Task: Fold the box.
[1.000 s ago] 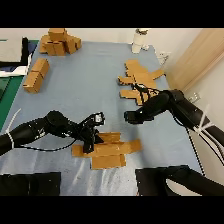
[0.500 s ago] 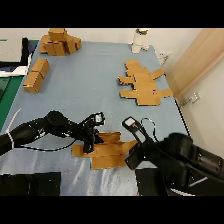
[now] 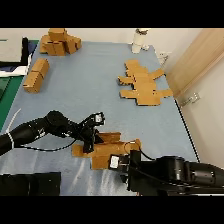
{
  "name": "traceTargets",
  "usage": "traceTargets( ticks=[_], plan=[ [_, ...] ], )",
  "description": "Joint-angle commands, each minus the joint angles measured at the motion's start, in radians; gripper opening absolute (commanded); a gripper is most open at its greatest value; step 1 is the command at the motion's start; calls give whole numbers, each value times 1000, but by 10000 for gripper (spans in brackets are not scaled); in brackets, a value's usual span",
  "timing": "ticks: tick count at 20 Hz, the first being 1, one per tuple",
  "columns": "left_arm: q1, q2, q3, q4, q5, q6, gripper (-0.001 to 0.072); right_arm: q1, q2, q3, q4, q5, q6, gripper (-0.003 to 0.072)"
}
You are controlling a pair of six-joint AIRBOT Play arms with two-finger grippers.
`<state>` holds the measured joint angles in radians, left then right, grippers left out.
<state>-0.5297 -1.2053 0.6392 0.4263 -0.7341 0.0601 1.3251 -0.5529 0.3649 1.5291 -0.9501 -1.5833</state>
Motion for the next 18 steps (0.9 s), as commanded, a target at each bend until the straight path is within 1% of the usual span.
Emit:
traceTargets(
  ticks=[1, 3, 7, 9, 13, 15, 18],
  plan=[
    [0, 0, 0, 0, 0, 0, 14, 27, -164, -6, -54, 48, -104, 463],
    [0, 0, 0, 0, 0, 0, 14, 34, -227, 10, -149, 60, -79, 463],
    [0, 0, 0, 0, 0, 0, 14, 34, -251, 39, -265, 97, -11, 463],
    [0, 0, 0, 0, 0, 0, 14, 34, -252, 39, -293, 105, -11, 463],
    [0, 0, 0, 0, 0, 0, 14, 34, -249, 47, -300, 103, 25, 463],
    [0, 0, 0, 0, 0, 0, 14, 34, -249, 63, -302, 80, 72, 463],
    [0, 0, 0, 0, 0, 0, 14, 33, -250, 76, -364, 9, 196, 463]
  ],
)
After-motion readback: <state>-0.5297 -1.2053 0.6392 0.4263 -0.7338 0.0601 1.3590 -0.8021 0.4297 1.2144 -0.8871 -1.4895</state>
